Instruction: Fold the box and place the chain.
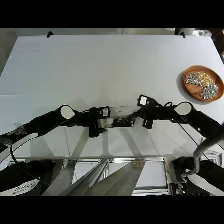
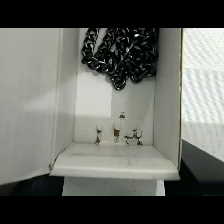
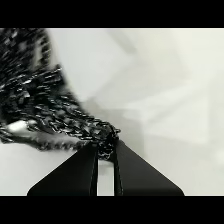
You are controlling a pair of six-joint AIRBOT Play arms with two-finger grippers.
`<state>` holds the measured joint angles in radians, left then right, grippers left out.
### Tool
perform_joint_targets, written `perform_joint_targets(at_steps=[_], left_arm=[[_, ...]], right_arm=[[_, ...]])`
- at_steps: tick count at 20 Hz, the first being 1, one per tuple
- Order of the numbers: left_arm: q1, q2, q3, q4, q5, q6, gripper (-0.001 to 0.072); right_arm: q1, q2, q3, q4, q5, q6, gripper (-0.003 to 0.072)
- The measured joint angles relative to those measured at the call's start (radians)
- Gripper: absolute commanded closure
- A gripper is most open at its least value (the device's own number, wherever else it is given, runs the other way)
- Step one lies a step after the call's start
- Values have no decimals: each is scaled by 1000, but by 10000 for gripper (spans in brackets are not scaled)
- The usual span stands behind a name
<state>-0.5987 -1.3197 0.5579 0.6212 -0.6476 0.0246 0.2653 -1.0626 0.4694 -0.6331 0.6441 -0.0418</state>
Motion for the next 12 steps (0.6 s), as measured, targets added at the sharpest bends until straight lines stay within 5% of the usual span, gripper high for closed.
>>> perform_joint_targets(at_steps=[12], left_arm=[[0, 0, 0, 0, 0, 0, 502]], right_arm=[[-56, 443, -1, 14, 133, 96, 667]])
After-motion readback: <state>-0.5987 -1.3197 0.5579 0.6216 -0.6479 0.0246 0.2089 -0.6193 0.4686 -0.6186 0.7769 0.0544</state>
